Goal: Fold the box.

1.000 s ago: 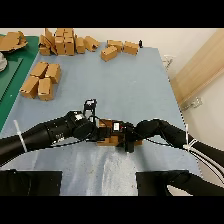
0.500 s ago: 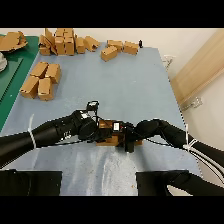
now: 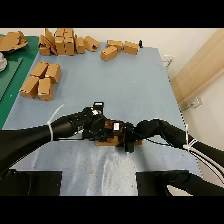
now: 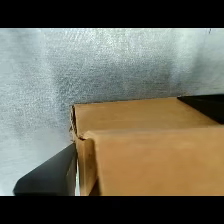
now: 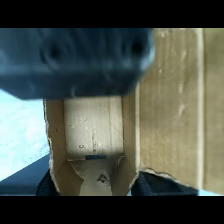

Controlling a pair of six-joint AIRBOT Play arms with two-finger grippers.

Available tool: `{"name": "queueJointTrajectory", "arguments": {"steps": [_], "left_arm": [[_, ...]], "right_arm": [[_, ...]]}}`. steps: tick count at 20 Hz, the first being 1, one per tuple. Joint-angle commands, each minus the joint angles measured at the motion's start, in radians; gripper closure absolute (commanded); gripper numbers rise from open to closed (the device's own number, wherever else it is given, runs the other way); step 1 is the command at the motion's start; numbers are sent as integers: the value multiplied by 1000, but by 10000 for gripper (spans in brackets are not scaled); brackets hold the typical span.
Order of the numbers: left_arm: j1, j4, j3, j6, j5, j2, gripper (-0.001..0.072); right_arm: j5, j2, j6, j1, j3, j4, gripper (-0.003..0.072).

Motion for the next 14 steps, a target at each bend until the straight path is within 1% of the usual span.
{"name": "queueJointTrajectory", "arguments": {"steps": [1, 3, 8, 9, 10, 11, 14], "left_arm": [[2, 41, 69, 32, -92, -50, 399], [2, 45, 85, 43, -108, -63, 399], [0, 11, 86, 54, -114, -100, 400], [0, 11, 87, 54, -113, -102, 458], [0, 11, 87, 56, -114, -102, 615], [1, 11, 92, 76, -120, -102, 699], [1, 12, 101, 82, -121, -102, 700]], "right_arm": [[0, 0, 1, 0, 0, 2, 188], [0, 0, 0, 0, 0, 2, 188], [0, 0, 0, 0, 0, 2, 188], [0, 0, 1, 0, 0, 2, 188], [0, 0, 0, 0, 0, 2, 188], [0, 0, 1, 0, 0, 2, 188], [0, 0, 1, 0, 0, 2, 188]]}}
